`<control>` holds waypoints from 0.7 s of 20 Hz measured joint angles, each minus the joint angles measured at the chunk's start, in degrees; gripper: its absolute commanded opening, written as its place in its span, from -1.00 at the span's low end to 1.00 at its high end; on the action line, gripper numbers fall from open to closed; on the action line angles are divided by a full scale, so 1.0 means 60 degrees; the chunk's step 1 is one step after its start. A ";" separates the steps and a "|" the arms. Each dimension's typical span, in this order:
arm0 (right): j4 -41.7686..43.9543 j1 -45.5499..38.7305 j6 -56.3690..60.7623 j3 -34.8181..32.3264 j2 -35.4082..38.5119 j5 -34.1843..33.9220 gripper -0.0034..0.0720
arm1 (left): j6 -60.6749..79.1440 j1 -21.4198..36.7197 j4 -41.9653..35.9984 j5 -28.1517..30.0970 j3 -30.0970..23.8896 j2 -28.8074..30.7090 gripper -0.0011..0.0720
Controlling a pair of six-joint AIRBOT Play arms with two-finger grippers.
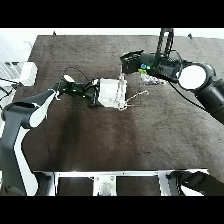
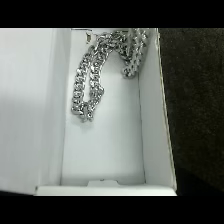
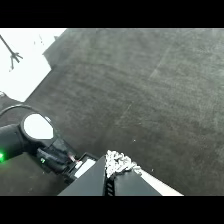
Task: Fold the box and place the chain.
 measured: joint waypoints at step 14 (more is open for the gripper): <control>-0.1789 -0.1851 -0.0029 0.0798 0.0685 0.1016 -0.90 | -0.0004 0.0000 -0.0004 -0.0004 0.0000 0.0000 -0.34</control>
